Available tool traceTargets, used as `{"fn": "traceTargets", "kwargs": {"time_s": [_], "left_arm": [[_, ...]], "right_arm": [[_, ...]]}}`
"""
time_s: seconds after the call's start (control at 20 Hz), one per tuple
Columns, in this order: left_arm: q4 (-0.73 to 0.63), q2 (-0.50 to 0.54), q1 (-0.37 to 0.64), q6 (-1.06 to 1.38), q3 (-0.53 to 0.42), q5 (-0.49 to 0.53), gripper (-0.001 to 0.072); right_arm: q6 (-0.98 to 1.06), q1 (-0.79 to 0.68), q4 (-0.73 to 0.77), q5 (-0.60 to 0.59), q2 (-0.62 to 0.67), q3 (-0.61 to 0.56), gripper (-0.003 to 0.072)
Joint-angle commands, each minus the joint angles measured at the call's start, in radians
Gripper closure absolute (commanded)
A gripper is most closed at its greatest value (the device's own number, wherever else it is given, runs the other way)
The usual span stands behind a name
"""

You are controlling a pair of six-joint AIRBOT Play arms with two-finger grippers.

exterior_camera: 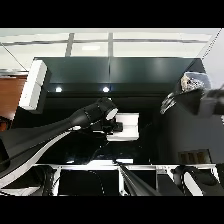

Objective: Fold the box and place the chain.

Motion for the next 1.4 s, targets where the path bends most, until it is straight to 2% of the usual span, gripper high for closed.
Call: {"fn": "traceTargets", "kwargs": {"time_s": [0.0, 0.2, 0.4, 0.65, 0.7, 0.75, 0.8, 0.9, 1.0, 1.1, 1.2, 1.35], "left_arm": [[0.000, 0.000, 0.001, 0.000, 0.000, 0.000, 0.0676], [0.000, 0.000, 0.001, 0.000, 0.000, 0.000, 0.0676], [0.000, 0.000, 0.001, 0.000, 0.000, -0.001, 0.0676], [0.000, 0.000, 0.001, 0.000, 0.000, 0.000, 0.0676], [0.000, 0.000, 0.001, 0.000, 0.000, 0.000, 0.0676], [0.000, 0.000, 0.001, 0.000, 0.000, -0.001, 0.0676], [0.000, 0.000, 0.001, 0.000, 0.000, -0.001, 0.0676], [0.000, 0.000, 0.001, 0.000, 0.000, -0.001, 0.0676], [0.000, 0.000, 0.001, 0.000, 0.000, -0.001, 0.0676], [0.000, 0.000, 0.001, 0.000, 0.000, -0.001, 0.0676], [0.000, 0.000, 0.001, 0.000, 0.000, 0.000, 0.0676], [0.000, 0.000, 0.001, 0.000, 0.000, 0.000, 0.0676]], "right_arm": [[-0.008, 0.077, 0.174, -0.047, -0.022, -0.181, 0.0681], [-0.007, 0.246, 0.177, -0.201, -0.079, -0.308, 0.0673], [-0.002, 0.378, 0.087, -0.369, -0.181, -0.335, 0.0673], [0.030, 0.391, 0.019, -0.404, -0.246, -0.335, 0.0668], [0.052, 0.391, 0.001, -0.398, -0.246, -0.335, 0.0526], [0.058, 0.388, -0.006, -0.378, -0.246, -0.335, 0.0310], [0.057, 0.375, -0.006, -0.349, -0.246, -0.335, 0.0291], [0.050, 0.301, -0.008, -0.268, -0.243, -0.322, 0.0291], [0.027, 0.160, -0.012, -0.204, -0.226, -0.299, 0.0302], [0.024, -0.019, -0.090, -0.217, -0.196, -0.296, 0.0301], [0.030, -0.180, -0.288, -0.283, -0.190, -0.298, 0.0301], [0.234, -0.320, -0.631, -0.526, -0.193, -0.316, 0.0300]]}}
